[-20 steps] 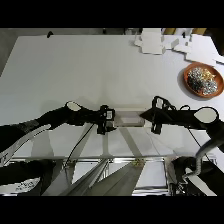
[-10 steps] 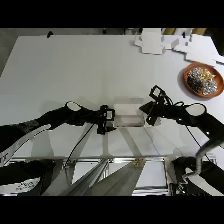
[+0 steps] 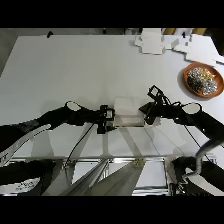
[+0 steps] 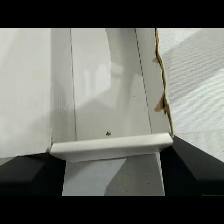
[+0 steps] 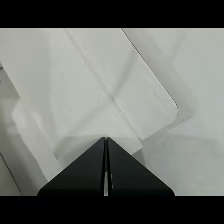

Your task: Fold the box and place the chain.

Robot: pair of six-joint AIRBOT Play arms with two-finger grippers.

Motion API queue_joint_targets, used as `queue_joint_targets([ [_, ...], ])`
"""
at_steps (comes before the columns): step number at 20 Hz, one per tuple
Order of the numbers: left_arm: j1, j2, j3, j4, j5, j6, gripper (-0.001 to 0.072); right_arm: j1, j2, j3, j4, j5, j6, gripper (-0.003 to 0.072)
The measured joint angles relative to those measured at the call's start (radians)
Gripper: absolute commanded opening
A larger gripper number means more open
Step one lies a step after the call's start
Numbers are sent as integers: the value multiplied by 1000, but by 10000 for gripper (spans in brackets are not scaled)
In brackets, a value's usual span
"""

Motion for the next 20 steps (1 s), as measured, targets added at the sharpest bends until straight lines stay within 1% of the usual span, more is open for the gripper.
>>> queue_joint_targets([
  [3,0,0,0,3,-3,2,214,0,47,5,-12,-5,0,20],
  [6,0,0,0,3,-3,2,214,0,114,7,-84,13,0,20],
  [11,0,0,0,2,-2,2,214,0,204,8,-308,73,42,20],
  [16,0,0,0,2,-2,1,214,0,231,8,-531,177,63,20],
  [18,0,0,0,2,-2,1,214,0,233,8,-592,205,48,21],
  [19,0,0,0,1,-2,1,214,0,233,8,-611,214,34,50],
  [20,0,0,0,1,-2,1,214,0,229,8,-627,222,23,107],
])
